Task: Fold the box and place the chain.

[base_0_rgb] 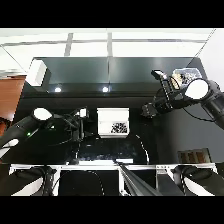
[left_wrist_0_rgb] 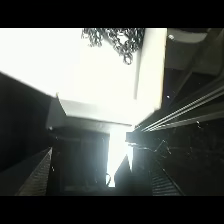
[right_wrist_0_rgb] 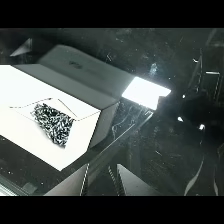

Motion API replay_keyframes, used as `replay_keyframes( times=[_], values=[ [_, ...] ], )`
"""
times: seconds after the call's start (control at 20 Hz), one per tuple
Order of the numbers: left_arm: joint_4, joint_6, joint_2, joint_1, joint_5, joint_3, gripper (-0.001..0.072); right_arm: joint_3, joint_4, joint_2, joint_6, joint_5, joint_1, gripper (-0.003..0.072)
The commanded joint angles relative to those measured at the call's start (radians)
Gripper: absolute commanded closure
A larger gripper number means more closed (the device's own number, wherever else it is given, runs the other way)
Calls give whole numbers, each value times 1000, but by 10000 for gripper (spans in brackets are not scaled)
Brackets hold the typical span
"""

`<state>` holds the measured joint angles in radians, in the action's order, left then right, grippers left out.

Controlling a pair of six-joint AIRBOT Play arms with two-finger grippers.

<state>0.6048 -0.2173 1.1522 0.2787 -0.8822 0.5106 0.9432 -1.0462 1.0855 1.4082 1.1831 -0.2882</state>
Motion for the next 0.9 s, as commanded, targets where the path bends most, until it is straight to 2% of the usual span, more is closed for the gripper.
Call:
replay_keyframes(
  times=[0.0, 0.35, 0.85],
  values=[
    [8, -45, 89, 30, -23, 61, -8, 0, 0, 0, 3, -9, -1, 468],
    [-33, -46, 143, 52, -35, 84, -7, 0, -2, 0, 3, -28, -1, 469],
    [-41, -44, 143, 61, -18, 85, -7, 0, -2, 0, 3, -29, -1, 468]
  ],
)
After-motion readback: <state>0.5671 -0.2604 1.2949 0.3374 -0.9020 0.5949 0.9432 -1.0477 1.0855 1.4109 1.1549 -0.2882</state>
